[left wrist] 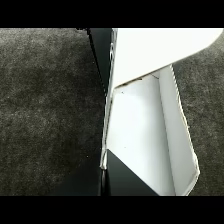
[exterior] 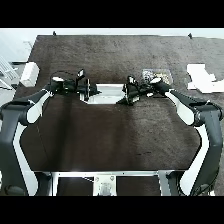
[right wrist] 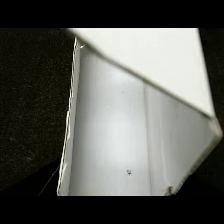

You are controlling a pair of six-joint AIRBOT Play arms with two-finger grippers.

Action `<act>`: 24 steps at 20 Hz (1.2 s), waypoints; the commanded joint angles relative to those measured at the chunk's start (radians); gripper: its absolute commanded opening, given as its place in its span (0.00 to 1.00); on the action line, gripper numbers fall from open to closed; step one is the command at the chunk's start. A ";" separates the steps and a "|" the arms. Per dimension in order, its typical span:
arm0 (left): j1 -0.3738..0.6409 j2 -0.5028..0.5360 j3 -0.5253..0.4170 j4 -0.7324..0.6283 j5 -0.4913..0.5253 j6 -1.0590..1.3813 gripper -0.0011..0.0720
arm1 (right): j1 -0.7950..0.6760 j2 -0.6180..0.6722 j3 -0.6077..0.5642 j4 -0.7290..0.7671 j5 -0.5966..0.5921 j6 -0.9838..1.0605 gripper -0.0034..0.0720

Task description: Fold the box and place the chain.

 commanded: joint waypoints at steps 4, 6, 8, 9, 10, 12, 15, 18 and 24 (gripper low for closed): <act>0.000 0.000 0.000 0.000 0.000 0.000 0.04 | 0.000 -0.001 0.000 0.000 0.001 0.001 0.73; 0.000 0.000 0.000 0.000 0.000 0.000 0.04 | 0.000 -0.001 0.000 0.000 0.001 0.001 0.73; 0.000 0.000 0.000 0.000 0.000 0.000 0.04 | 0.000 -0.001 0.000 0.000 0.001 0.001 0.73; 0.000 0.000 0.000 -0.002 0.000 0.000 0.04 | 0.000 -0.001 0.000 0.000 0.001 0.001 0.73; 0.000 0.000 0.000 -0.001 -0.001 0.000 0.04 | 0.000 -0.001 0.000 0.000 0.001 0.001 0.73; 0.000 0.000 0.000 -0.001 -0.001 0.000 0.04 | 0.000 -0.001 0.000 0.000 0.001 0.001 0.73; 0.000 0.000 0.000 -0.001 -0.002 -0.001 0.04 | 0.000 -0.001 0.000 0.000 0.001 0.001 0.73; 0.000 0.000 0.000 0.000 -0.010 -0.030 0.04 | 0.000 -0.001 0.000 0.000 0.001 0.001 0.73; 0.000 0.000 0.000 -0.001 -0.017 -0.028 0.04 | 0.000 -0.001 0.000 0.000 0.001 0.001 0.73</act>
